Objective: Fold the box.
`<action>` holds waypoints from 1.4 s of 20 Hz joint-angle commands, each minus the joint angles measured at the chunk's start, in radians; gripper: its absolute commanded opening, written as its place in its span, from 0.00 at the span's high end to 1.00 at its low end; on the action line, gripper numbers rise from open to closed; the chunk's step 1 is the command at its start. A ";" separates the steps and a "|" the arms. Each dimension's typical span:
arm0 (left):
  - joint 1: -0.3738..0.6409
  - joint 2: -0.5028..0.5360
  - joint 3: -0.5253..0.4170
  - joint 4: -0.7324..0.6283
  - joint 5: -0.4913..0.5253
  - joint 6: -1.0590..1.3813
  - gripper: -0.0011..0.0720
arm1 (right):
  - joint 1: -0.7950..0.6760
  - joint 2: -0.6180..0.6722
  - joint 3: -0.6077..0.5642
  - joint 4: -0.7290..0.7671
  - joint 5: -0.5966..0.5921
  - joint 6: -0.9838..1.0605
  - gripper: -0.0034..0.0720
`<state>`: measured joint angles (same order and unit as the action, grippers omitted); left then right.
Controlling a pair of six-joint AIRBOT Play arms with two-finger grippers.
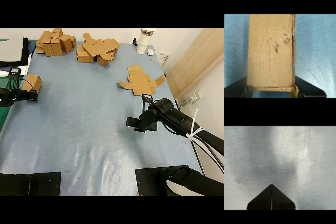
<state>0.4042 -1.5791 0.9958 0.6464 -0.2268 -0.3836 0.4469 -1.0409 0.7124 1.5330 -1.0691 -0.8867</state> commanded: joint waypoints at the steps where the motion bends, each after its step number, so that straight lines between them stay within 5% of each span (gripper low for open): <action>1: 0.003 -0.011 0.005 0.022 -0.013 0.001 0.05 | 0.000 -0.001 0.001 0.001 0.015 0.000 0.95; 8: 0.031 0.037 0.006 0.046 -0.141 -0.005 0.03 | 0.000 -0.001 0.001 0.013 0.014 0.000 0.95; 11: 0.088 0.110 0.006 0.177 -0.231 -0.082 0.03 | 0.000 -0.001 0.001 0.027 0.014 0.000 0.95; 16: 0.135 0.277 0.006 0.266 -0.516 -0.161 0.03 | 0.000 -0.001 0.001 0.058 0.015 -0.005 0.95; 17: 0.126 0.317 0.006 0.266 -0.568 -0.195 0.07 | 0.000 -0.001 0.001 0.061 0.015 -0.008 0.95; 18: 0.111 0.352 0.006 0.266 -0.606 -0.218 0.36 | 0.000 -0.001 0.001 0.062 0.019 -0.019 0.95; 19: 0.092 0.390 0.006 0.263 -0.651 -0.226 0.77 | 0.000 -0.001 0.002 0.069 0.027 -0.037 0.95; 20: 0.068 0.423 0.006 0.261 -0.687 -0.233 0.97 | 0.000 -0.001 0.004 0.086 0.045 -0.061 0.95; 25: -0.202 0.497 0.006 0.223 -0.847 -0.512 0.97 | 0.000 -0.067 0.111 0.129 0.071 -0.153 0.95; 28: -0.422 0.472 0.006 0.222 -0.821 -0.594 0.97 | 0.000 -0.179 0.238 0.179 0.070 -0.245 0.95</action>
<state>0.1543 -1.1069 1.0016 0.8719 -1.0195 -0.8593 0.4469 -1.1435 0.8585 1.6657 -1.0039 -1.0477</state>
